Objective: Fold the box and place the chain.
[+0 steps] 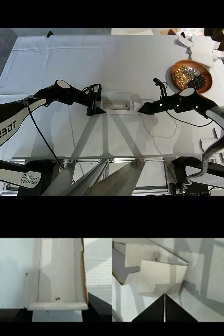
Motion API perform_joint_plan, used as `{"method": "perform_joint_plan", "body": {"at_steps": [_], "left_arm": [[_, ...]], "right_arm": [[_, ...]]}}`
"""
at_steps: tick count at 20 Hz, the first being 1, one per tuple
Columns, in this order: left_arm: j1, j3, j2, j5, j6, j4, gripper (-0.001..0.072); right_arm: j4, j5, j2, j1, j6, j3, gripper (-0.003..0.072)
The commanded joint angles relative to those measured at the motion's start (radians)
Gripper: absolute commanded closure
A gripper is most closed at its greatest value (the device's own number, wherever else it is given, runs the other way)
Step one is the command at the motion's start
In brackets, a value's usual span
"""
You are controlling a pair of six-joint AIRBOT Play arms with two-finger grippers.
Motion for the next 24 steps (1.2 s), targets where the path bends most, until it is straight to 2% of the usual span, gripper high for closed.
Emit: {"method": "perform_joint_plan", "body": {"at_steps": [1,4,7,11,14,18,24], "left_arm": [[0.000,0.000,0.000,0.000,0.000,0.000,0.0384],[0.000,0.000,0.000,0.000,0.000,0.000,0.0384],[0.000,0.000,0.000,0.000,0.000,0.000,0.0384],[0.000,0.000,0.000,0.000,0.000,0.000,0.0384],[0.000,0.000,0.000,0.000,0.000,0.000,0.0384],[0.000,0.000,0.000,0.000,0.000,0.000,0.0384],[0.000,0.000,0.000,0.000,0.000,0.000,0.0384]], "right_arm": [[0.110,0.010,-0.010,0.017,-0.040,-0.001,0.0680],[0.141,0.020,-0.008,0.017,-0.058,-0.001,0.0678],[0.103,0.001,0.035,-0.006,-0.102,-0.001,0.0680],[0.056,0.025,0.104,-0.136,-0.097,-0.001,0.0680],[-0.055,-0.016,0.091,-0.158,-0.046,-0.002,0.0680],[-0.031,-0.025,0.027,-0.140,-0.037,-0.006,0.0680],[-0.016,-0.073,-0.054,-0.036,-0.038,-0.006,0.0681]]}}
